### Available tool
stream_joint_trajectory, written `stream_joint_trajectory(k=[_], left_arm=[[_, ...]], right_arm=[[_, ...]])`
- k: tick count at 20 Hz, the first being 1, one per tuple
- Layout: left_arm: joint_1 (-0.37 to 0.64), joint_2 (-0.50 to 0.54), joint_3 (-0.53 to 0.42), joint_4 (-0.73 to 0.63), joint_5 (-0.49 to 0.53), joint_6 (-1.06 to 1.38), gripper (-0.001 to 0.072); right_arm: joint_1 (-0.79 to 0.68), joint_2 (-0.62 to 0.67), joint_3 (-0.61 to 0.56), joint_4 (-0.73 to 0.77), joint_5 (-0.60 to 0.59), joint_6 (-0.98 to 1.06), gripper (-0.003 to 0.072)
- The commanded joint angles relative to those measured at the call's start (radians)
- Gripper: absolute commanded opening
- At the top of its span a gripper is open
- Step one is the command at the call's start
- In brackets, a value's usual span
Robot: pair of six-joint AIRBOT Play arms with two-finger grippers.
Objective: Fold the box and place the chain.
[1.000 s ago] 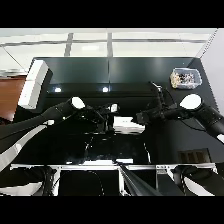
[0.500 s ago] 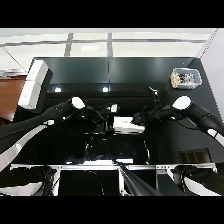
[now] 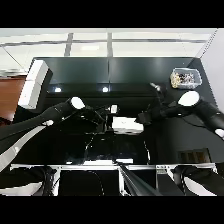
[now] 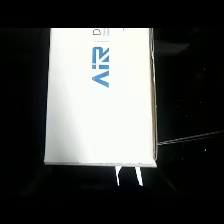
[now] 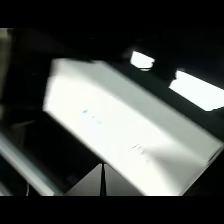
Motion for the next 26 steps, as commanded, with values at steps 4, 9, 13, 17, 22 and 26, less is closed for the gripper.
stream_joint_trajectory(k=[4,9,13,17,22,26], left_arm=[[0.001,0.123,0.009,0.143,-0.054,-0.143,0.0719],[-0.038,0.138,0.092,0.017,-0.026,-0.177,0.0714],[-0.145,-0.027,0.275,0.022,-0.015,-0.325,0.0714],[-0.167,-0.182,0.429,0.153,-0.125,-0.534,0.0714],[-0.168,-0.212,0.476,0.227,-0.243,-0.579,0.0714],[-0.184,-0.212,0.508,0.284,-0.274,-0.586,0.0715]], right_arm=[[-0.267,0.263,0.074,-0.182,0.239,0.029,0.0018],[-0.379,0.298,0.058,-0.463,0.2,0.073,0.0018],[-0.378,0.298,0.014,-0.446,0.101,0.074,0.0018],[-0.378,0.298,0.011,-0.451,0.118,0.072,0.0018],[-0.378,0.298,0.011,-0.451,0.122,0.071,0.0018],[-0.378,0.298,0.011,-0.451,0.12,0.071,0.0018]])
